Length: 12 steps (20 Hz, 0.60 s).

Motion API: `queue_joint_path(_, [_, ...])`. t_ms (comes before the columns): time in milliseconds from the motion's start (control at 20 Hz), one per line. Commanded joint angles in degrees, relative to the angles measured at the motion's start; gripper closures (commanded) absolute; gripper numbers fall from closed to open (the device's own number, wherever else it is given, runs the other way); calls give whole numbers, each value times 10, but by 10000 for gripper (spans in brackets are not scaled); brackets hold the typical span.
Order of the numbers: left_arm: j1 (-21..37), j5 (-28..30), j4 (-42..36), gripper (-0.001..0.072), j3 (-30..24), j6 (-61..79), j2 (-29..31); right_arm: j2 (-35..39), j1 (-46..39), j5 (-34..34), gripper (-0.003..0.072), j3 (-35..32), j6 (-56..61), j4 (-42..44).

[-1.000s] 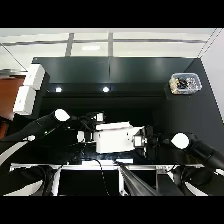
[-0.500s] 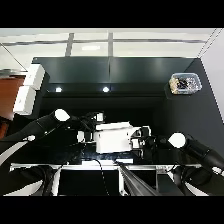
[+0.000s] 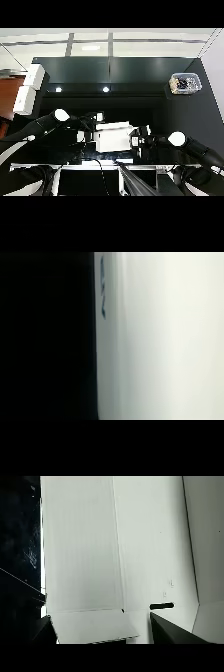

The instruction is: Fold the box and place the chain.

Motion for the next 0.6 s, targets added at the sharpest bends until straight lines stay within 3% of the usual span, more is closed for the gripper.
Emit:
queue_joint_path(0, [0, 0, 0, 676, 0, 0, 0, 0, 0, -5, -4, 0, -4, 49])
queue_joint_path(550, [0, 0, 0, 677, 0, -2, 0, 0, -2, -42, -5, 32, 25, 67])
